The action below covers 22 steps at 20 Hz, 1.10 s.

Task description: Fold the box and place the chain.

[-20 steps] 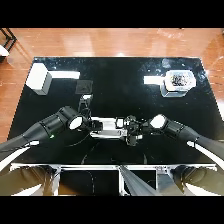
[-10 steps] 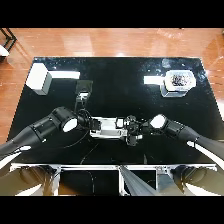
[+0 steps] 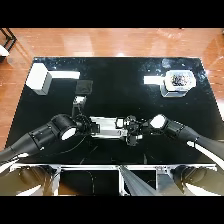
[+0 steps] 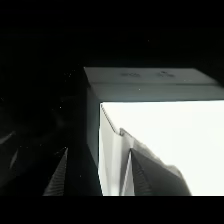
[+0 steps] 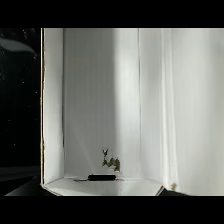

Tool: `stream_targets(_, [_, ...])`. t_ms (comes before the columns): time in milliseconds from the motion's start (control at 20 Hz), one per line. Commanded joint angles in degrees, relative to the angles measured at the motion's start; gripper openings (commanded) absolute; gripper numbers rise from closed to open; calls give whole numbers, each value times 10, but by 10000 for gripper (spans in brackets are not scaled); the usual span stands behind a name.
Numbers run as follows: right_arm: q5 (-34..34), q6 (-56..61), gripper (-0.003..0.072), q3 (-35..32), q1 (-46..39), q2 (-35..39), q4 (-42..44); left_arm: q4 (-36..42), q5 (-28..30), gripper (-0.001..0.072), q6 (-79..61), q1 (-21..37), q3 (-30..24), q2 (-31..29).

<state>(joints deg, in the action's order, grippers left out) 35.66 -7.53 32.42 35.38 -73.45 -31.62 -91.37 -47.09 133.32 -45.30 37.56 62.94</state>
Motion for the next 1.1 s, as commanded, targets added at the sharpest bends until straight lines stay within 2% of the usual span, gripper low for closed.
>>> stream_targets(0, [0, 0, 256, 0, 0, 0, 0, -12, -1, 492, 24, -10, -1, 23])
stream_targets(300, [0, 0, 256, 0, 0, 0, 0, -16, -4, 480, 24, -15, 20, 59])
stream_targets(800, [0, 0, 256, 0, 0, 0, 0, -40, -61, 473, 23, -17, 63, 90])
stream_targets(900, [0, 0, 256, 0, 0, 0, 0, -38, -63, 438, 23, -18, 73, 101])
stream_targets(1050, [0, 0, 256, 0, 0, 0, 0, -38, -68, 430, 23, -22, 91, 119])
